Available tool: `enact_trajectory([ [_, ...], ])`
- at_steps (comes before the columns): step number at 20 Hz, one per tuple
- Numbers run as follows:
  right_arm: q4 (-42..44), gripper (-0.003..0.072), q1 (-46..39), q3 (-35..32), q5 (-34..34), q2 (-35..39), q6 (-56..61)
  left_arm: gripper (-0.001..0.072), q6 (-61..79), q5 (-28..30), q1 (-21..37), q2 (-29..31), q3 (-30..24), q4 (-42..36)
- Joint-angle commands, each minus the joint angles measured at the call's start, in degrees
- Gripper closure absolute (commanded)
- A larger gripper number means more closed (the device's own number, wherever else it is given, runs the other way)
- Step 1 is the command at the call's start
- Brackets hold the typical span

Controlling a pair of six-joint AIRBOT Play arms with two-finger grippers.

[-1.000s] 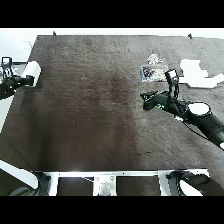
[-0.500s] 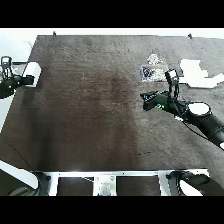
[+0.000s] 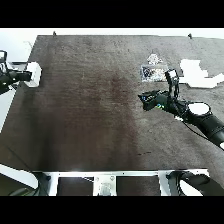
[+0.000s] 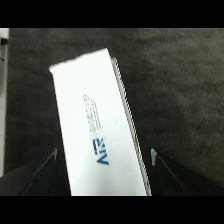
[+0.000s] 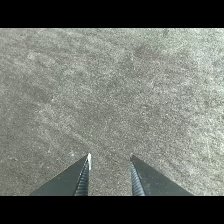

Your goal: Fold the box and place the chain.

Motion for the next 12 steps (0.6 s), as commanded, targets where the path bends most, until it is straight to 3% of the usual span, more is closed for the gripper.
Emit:
enact_trajectory([
  [1,0.02,0.0364,0.02,0.0,0.07,0.33,0.04,0.001,0.15,-2.05,0.22,4.31,0.07,0.33],
  [2,0.02,0.0373,0.02,0.0,0.07,0.98,0.04,0.0132,0.13,-4.04,0.22,6.27,0.07,0.11],
  [3,0.02,0.0455,0.02,0.0,0.04,1.97,0.04,0.0556,0.2,-7.85,0.22,8.7,0.07,-0.31],
  [4,0.02,0.0522,0.02,0.0,0.0,3.21,0.02,0.0689,2.19,-12.83,0.2,11.26,0.04,-1.31],
  [6,0.02,0.0583,0.02,0.0,-0.04,6.05,0.02,0.0693,5.03,-23.56,-0.35,16.57,-0.15,-5.42],
  [7,0.02,0.0677,0.02,0.0,-0.55,7.65,0.02,0.0694,5.29,-25.14,-1.36,19.69,-1.16,-6.56],
  [9,0.02,0.0678,0.0,0.0,-1.42,10.6,0.04,0.0694,6.75,-20.15,-4.5,27.65,-6.78,-6.62],
  [12,-0.02,0.0678,0.0,0.0,-1.92,13.97,0.04,0.0694,10.47,-4.61,-11.19,41.81,-21.16,-6.75],
])
